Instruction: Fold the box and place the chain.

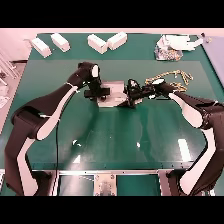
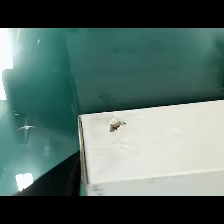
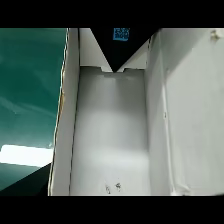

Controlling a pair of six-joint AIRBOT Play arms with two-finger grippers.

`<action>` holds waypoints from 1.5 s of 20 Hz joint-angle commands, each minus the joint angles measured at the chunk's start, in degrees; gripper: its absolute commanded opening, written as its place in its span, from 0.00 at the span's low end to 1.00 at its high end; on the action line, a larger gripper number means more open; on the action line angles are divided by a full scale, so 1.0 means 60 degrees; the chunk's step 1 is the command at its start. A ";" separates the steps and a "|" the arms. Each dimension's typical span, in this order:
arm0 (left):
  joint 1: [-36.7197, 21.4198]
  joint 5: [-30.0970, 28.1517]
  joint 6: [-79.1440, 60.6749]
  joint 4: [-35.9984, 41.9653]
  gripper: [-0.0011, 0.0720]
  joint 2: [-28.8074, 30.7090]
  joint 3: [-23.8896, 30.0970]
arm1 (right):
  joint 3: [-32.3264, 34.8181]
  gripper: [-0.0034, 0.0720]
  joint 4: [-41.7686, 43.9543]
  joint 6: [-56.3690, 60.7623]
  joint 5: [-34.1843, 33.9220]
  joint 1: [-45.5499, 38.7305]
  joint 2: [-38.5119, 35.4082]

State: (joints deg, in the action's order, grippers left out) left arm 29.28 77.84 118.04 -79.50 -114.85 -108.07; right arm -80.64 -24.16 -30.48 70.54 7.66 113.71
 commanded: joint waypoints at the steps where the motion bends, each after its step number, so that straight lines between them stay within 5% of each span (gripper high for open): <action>1: 0.0033 0.0055 0.0004 -0.0004 0.10 -0.0117 -0.0146 | -0.0004 0.82 0.0025 0.0004 0.0004 0.0000 -0.0004; 9: 0.0033 -0.0073 0.0000 -0.0076 0.06 -0.0117 -0.0160 | -0.0004 0.82 0.0025 0.0004 0.0004 0.0000 -0.0004; 11: 0.0029 -0.0076 0.0004 -0.0124 0.60 -0.0113 -0.0164 | -0.0004 0.82 0.0022 0.0004 0.0004 0.0000 -0.0004; 16: 0.0022 0.0222 -0.0131 -0.0328 0.65 -0.0073 -0.0459 | -0.0004 0.82 0.0025 0.0004 0.0004 0.0000 -0.0004; 18: 0.0022 0.0412 -0.0313 -0.0543 0.86 -0.0033 -0.0601 | -0.0004 0.82 0.0025 0.0004 0.0004 0.0000 -0.0004; 30: 0.0007 0.1104 -0.2014 -0.1013 0.86 0.1457 -0.0586 | -0.0004 0.82 0.0025 0.0004 0.0004 0.0000 -0.0004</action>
State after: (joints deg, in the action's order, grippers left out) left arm 29.43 82.08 109.71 -83.79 -108.53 -111.57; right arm -80.64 -24.01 -30.48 70.57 7.64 113.71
